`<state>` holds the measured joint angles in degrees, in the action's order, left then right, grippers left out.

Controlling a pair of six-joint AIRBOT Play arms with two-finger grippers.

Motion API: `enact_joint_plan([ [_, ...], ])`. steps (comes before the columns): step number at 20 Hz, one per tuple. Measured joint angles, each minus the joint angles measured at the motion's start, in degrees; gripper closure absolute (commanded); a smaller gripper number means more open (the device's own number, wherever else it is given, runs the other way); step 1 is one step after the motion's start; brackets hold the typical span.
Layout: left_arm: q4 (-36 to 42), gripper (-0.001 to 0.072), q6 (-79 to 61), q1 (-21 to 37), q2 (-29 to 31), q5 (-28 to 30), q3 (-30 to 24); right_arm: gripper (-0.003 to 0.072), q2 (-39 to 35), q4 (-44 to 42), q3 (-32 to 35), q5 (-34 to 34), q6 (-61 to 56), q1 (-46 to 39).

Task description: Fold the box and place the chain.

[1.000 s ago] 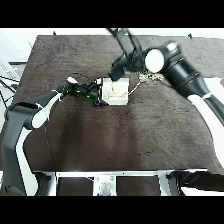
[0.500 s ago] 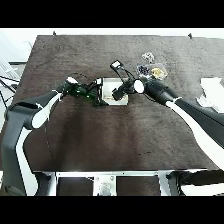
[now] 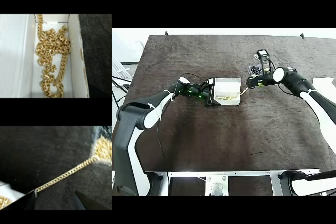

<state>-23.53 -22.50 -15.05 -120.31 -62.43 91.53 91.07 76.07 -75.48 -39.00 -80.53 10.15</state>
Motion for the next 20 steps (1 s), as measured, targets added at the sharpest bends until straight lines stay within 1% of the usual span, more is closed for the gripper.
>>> enact_joint_plan([
  [1, 0.0, 0.042, 0.0, 0.0, 0.0, -0.02, 0.0, 0.0139, 1.6, -3.82, -0.48, 0.35, 1.92, -1.75],
  [3, 0.0, 0.0421, 0.0, 0.0, 0.0, -0.02, 0.0, 0.0138, 5.03, -8.76, -2.03, 0.7, 4.44, -4.24],
  [8, 0.0, 0.0421, 0.0, 0.0, 0.0, -0.02, 0.0, 0.0144, 13.09, -14.91, -9.14, 0.59, 6.93, -6.27],
  [9, 0.0, 0.0421, 0.0, 0.0, 0.0, -0.02, 0.0, 0.0174, 14.51, -15.5, -10.64, -0.15, 7.17, -6.4],
  [11, 0.0, 0.042, 0.0, 0.0, 0.0, -0.02, 0.0, 0.0209, 17.03, -16.55, -13.22, -1.29, 7.37, -6.43],
  [12, 0.0, 0.0421, -0.02, 0.0, 0.0, -0.04, 0.0, 0.031, 17.99, -16.68, -14.1, -1.62, 7.39, -6.54],
  [13, 0.0, 0.0421, 0.0, 0.0, 0.0, -0.02, 0.0, 0.0441, 18.62, -16.9, -14.71, -1.55, 7.41, -6.69],
  [14, 0.0, 0.0421, 0.0, 0.0, 0.0, -0.02, 0.0, 0.0658, 19.04, -17.0, -15.34, -1.36, 7.5, -6.78],
  [15, 0.0, 0.0421, 0.0, 0.0, 0.0, -0.02, 0.0, 0.0672, 19.34, -17.05, -15.87, -1.14, 7.69, -6.84],
  [17, 0.0, 0.0421, 0.0, 0.0, 0.0, -0.02, 0.0, 0.0674, 19.52, -17.11, -16.92, -1.01, 8.22, -6.93],
  [20, 0.0, 0.0421, 0.0, 0.0, 0.0, -0.04, 0.0, 0.0675, 16.61, -16.96, -17.73, -2.29, 8.59, -6.97],
])
